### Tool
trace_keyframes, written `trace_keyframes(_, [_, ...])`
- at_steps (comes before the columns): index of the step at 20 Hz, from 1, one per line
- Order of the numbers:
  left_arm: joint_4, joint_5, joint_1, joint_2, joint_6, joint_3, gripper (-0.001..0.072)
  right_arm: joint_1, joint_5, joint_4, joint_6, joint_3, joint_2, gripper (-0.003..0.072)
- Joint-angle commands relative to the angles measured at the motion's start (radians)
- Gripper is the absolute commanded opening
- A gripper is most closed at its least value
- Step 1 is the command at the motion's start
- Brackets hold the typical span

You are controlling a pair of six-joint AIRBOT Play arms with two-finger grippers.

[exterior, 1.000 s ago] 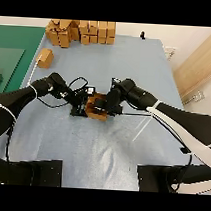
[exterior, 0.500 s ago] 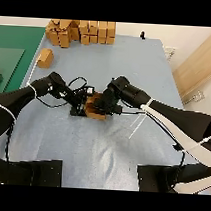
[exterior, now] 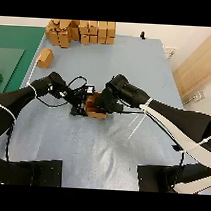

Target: Fold the box.

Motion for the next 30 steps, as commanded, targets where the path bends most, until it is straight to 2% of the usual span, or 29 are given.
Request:
trace_keyframes(1, [0.005,-0.006,0.000,0.000,0.001,0.000,0.0168,0.001,0.007,-0.023,-0.011,0.003,-0.015,0.0033])
trace_keyframes(2, [0.005,-0.006,0.000,0.000,0.001,0.000,0.0168,0.001,0.012,-0.013,-0.017,0.003,-0.022,0.0176])
trace_keyframes(3, [0.005,-0.007,0.000,0.000,0.001,0.000,0.0168,0.001,0.011,-0.009,-0.017,0.006,-0.028,0.0285])
trace_keyframes(5, [0.005,-0.006,0.000,0.000,0.001,0.000,0.0168,0.001,0.011,-0.005,-0.018,0.012,-0.036,0.0304])
trace_keyframes(16, [0.005,-0.005,0.000,0.000,0.001,0.000,0.0168,-0.006,-0.076,-0.035,-0.048,0.067,-0.061,0.0306])
trace_keyframes(18, [0.005,-0.005,0.000,0.000,0.002,0.000,0.0168,-0.008,-0.089,-0.041,-0.065,0.071,-0.061,0.0299])
trace_keyframes(19, [0.005,-0.005,0.000,0.000,0.002,0.000,0.0168,-0.008,-0.097,-0.043,-0.077,0.071,-0.061,0.0272])
trace_keyframes(21, [0.005,-0.005,0.000,0.000,0.002,0.000,0.0168,-0.008,-0.093,-0.043,-0.117,0.071,-0.061,0.0008])
trace_keyframes(26, [0.005,-0.004,0.000,0.000,0.002,0.000,0.0168,-0.008,-0.084,-0.043,-0.137,0.071,-0.061,0.0009])
trace_keyframes(27, [0.005,-0.004,0.000,0.000,0.002,0.000,0.0168,-0.008,-0.085,-0.043,-0.137,0.071,-0.060,0.0062])
trace_keyframes(29, [0.005,-0.004,0.000,0.000,0.002,0.000,0.0168,-0.008,-0.091,-0.042,-0.144,0.071,-0.060,0.0358])
trace_keyframes(30, [0.005,-0.003,0.000,0.000,0.002,0.000,0.0168,-0.008,-0.102,-0.039,-0.144,0.071,-0.060,0.0376])
